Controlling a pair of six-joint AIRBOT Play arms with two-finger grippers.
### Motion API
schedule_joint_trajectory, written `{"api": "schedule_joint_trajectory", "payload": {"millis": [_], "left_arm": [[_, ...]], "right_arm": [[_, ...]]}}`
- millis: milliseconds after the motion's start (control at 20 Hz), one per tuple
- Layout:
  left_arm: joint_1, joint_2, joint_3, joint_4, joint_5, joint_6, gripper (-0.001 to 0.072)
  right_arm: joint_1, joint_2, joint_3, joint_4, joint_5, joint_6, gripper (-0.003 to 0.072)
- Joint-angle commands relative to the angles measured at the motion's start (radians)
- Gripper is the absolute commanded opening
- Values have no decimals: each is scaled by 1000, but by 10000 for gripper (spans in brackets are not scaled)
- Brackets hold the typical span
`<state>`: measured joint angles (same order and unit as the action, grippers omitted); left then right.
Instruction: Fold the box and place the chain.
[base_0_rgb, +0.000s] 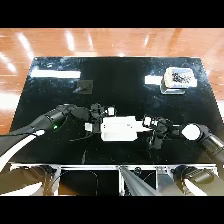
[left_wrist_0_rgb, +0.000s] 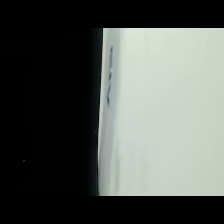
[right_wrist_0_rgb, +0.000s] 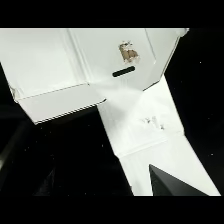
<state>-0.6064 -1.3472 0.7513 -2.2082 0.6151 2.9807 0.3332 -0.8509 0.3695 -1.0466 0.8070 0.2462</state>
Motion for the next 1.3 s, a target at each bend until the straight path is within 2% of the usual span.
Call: {"api": "schedule_joint_trajectory", "payload": {"millis": [0, 100, 300, 450, 700, 900, 1250], "left_arm": [[-1, -6, 1, 1, -26, 1, 18], [-1, -6, 2, 1, -25, 1, 18], [-1, -6, 2, 1, -25, 1, 18], [-1, -6, 2, 0, -24, 1, 18], [-1, -6, 2, 0, -21, 1, 17], [-1, -6, 2, 0, -20, 1, 17], [-1, -6, 2, -8, -5, 3, 17]], "right_arm": [[1, -10, -1, 32, 1, -49, 707], [12, -24, -1, 85, 0, -117, 706], [114, -61, -1, 86, -27, -177, 706], [188, -97, -1, 86, -172, -180, 706], [278, -137, -1, 137, -297, -180, 706], [287, -137, 0, 201, -341, -178, 706], [277, -115, 1, 208, -394, -127, 706]]}}
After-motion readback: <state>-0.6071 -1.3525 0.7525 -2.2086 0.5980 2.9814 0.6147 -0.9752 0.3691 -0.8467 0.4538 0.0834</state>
